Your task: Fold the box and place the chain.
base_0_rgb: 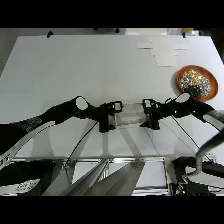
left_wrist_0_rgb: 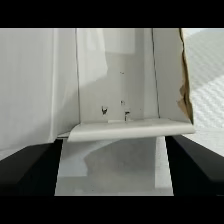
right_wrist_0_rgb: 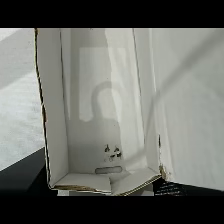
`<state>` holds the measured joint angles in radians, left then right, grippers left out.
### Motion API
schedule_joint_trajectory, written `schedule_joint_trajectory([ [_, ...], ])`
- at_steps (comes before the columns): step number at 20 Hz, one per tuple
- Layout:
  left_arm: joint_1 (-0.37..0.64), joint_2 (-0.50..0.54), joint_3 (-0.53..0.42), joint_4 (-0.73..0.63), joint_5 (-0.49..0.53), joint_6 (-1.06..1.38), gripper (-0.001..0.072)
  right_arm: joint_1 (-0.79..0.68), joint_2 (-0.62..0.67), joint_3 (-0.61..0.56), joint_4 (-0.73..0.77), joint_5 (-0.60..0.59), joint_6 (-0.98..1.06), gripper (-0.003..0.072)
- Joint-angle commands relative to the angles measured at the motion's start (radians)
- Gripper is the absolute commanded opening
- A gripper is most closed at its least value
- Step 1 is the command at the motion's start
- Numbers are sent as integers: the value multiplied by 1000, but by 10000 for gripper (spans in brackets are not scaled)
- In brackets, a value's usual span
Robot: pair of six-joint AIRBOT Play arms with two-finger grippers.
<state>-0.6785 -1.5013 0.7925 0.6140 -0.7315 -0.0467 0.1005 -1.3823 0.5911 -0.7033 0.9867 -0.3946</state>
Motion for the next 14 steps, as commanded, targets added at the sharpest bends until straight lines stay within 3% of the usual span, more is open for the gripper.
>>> schedule_joint_trajectory([
  [1, -9, -5, -1, -21, 13, -5, 718, 0, 0, 0, 1, 0, 1, 298],
  [8, -1, 9, 0, -16, -15, -6, 718, 0, 0, 0, 1, 0, 1, 298],
  [14, -3, 6, -1, -55, 44, -6, 718, 0, 0, 0, 1, 0, 1, 298],
])
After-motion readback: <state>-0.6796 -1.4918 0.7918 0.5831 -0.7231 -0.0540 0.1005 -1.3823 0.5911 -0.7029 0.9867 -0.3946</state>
